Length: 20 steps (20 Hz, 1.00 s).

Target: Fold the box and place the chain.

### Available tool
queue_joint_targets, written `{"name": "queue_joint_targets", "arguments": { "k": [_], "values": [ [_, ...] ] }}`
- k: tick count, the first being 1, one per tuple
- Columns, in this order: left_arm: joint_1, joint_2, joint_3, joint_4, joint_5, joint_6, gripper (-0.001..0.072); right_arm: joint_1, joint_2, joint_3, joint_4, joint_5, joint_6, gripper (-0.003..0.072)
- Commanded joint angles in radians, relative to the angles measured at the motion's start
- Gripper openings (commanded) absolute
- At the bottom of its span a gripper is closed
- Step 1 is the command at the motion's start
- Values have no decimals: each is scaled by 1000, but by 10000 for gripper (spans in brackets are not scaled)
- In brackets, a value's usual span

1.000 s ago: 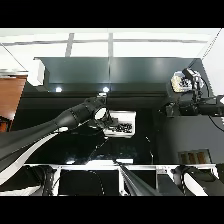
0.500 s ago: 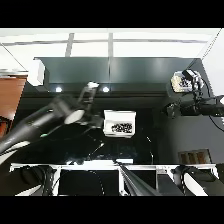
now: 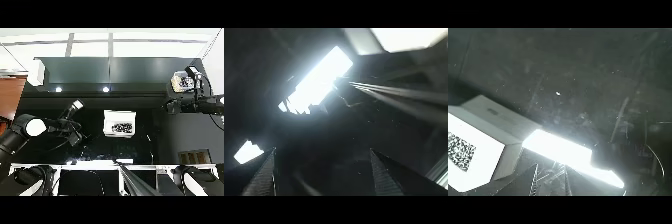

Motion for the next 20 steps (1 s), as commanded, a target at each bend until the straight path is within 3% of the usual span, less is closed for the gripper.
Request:
{"name": "queue_joint_targets", "arguments": {
  "k": [1,4,10,15,20],
  "values": [
    [-13,-34,-24,-127,119,455,718,0,0,1,0,-14,6,207],
    [-12,-157,34,-267,41,680,719,0,0,1,0,-14,13,206],
    [18,-397,98,-457,72,1056,720,0,0,1,0,-9,39,207],
    [-4,-453,132,-569,217,1092,718,0,0,1,-1,-5,39,207],
    [-21,-491,142,-545,168,1097,716,0,0,1,-2,-1,39,206]
  ]
}}
